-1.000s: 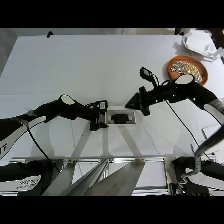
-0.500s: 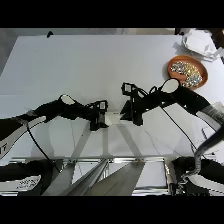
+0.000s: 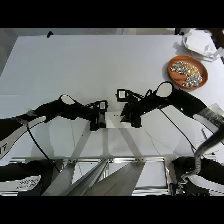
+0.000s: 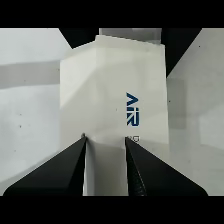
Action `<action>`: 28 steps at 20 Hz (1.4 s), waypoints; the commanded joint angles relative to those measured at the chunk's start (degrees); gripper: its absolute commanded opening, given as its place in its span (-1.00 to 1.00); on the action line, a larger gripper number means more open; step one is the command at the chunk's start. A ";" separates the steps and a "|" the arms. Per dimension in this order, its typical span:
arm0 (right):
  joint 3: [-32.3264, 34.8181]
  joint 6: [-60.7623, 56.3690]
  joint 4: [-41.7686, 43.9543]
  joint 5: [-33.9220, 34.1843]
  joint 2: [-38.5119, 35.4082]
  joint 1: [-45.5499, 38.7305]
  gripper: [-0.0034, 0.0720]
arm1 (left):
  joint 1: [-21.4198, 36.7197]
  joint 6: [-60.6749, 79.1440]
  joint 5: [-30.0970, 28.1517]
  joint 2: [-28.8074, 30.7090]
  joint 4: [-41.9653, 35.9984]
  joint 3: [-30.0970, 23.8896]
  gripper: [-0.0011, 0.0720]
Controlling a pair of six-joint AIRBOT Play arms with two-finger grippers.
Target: Fold the box and place the chain.
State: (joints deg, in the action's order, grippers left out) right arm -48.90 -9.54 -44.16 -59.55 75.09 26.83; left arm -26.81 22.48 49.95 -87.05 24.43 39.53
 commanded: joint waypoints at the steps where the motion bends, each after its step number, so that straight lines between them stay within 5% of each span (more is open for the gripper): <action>1: 0.00 -0.98 -1.07 2.05 -0.46 0.13 -0.17 | 0.02 0.00 0.00 0.04 0.02 0.00 -0.05; 15: 0.26 -0.98 -1.07 8.46 -3.34 0.13 -0.20 | 0.02 0.00 0.00 0.04 0.02 0.00 -0.05; 28: 2.49 -0.96 -0.94 6.93 -3.37 2.32 -0.20 | 0.02 0.00 0.00 0.04 0.02 0.00 -0.05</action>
State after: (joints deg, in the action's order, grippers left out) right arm -46.48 -10.52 -45.25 -52.36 71.79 28.16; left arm -26.81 22.52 49.95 -87.05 24.45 39.53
